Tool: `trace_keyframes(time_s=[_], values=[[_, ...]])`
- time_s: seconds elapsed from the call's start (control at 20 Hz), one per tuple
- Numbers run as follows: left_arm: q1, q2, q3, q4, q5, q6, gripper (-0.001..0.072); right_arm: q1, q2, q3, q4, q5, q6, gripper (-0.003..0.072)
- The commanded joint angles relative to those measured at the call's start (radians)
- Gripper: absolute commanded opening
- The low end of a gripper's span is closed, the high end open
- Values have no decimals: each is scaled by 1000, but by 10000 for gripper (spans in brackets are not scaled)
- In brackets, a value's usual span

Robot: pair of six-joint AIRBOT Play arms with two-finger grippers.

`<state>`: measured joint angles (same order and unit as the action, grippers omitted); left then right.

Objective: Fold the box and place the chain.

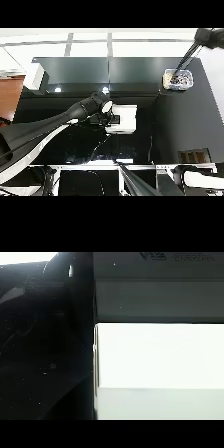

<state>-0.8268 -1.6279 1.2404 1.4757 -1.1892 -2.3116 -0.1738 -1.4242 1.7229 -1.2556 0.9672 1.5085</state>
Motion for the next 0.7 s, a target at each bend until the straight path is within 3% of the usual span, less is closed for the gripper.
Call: trace_keyframes(time_s=[0.0,0.3,0.65], values=[[1,-1,0,0,2,0,29,-1,160,2,65,51,-67,8],[1,-1,0,0,-1,0,30,-1,296,1,208,249,-154,11],[1,-1,0,0,-1,0,29,-1,346,1,347,528,-273,5]])
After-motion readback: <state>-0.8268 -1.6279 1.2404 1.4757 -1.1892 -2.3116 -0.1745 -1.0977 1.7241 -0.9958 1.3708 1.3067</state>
